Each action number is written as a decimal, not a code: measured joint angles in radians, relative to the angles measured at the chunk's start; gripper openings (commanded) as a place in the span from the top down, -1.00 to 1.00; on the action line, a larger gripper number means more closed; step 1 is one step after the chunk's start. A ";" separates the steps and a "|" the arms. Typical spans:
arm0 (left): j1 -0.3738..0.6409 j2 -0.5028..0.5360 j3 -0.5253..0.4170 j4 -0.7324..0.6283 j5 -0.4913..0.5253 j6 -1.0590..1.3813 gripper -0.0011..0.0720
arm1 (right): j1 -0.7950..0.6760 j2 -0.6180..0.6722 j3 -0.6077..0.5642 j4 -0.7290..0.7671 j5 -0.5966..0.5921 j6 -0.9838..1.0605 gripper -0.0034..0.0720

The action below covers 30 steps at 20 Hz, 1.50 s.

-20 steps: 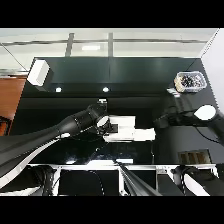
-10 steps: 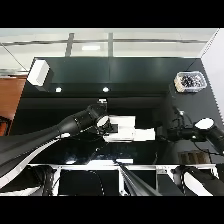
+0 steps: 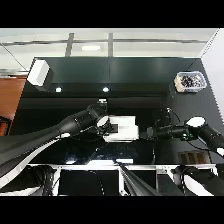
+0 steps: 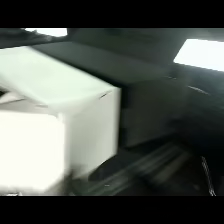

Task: Fold the box and place the chain.

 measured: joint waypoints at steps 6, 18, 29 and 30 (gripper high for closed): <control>0.000 0.000 0.000 0.000 0.000 0.000 0.89 | 0.014 -0.001 0.036 0.029 0.066 0.000 -0.36; 0.000 0.000 0.000 0.000 0.001 0.000 0.89 | 0.316 -0.002 0.164 -0.203 -0.151 0.371 -0.36; 0.000 0.000 0.000 0.000 0.001 0.000 0.89 | 0.520 -0.064 0.268 -0.573 -0.261 0.793 -0.30; 0.000 0.000 0.000 0.000 0.001 0.000 0.89 | 0.539 -0.087 0.291 -0.603 -0.251 0.825 0.26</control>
